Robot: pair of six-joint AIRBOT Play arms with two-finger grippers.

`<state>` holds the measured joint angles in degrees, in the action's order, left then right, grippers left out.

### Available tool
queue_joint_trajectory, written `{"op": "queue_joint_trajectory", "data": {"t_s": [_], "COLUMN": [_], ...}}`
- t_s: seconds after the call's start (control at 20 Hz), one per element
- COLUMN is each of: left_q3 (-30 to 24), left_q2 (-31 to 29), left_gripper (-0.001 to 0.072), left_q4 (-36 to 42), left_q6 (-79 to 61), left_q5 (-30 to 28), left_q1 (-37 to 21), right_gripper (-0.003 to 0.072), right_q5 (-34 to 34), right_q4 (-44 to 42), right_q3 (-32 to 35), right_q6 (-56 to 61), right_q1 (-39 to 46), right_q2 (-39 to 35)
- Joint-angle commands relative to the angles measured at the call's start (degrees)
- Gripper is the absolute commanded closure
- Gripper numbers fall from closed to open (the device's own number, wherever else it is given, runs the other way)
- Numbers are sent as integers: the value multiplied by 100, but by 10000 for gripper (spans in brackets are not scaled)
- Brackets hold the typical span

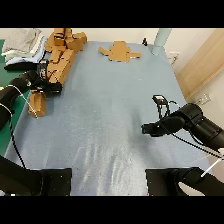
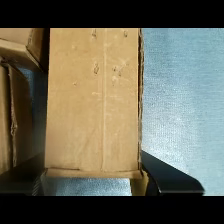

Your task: Fold the box.

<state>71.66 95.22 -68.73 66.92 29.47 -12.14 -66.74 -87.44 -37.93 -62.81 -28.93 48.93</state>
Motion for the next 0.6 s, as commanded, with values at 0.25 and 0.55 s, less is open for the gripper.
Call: {"op": "queue_joint_trajectory", "data": {"t_s": [0.25,0.55], "left_q3": [4,4], "left_q2": [4,4], "left_gripper": [196,17], "left_q4": [-4,-7], "left_q6": [2,2], "left_q5": [-17,15], "left_q1": [0,-2], "right_gripper": [681,681], "right_q5": [2,2], "right_q4": [0,0], "right_q3": [-7,-7], "right_q6": [0,0], "right_q1": [2,2], "right_q2": [4,4]}}
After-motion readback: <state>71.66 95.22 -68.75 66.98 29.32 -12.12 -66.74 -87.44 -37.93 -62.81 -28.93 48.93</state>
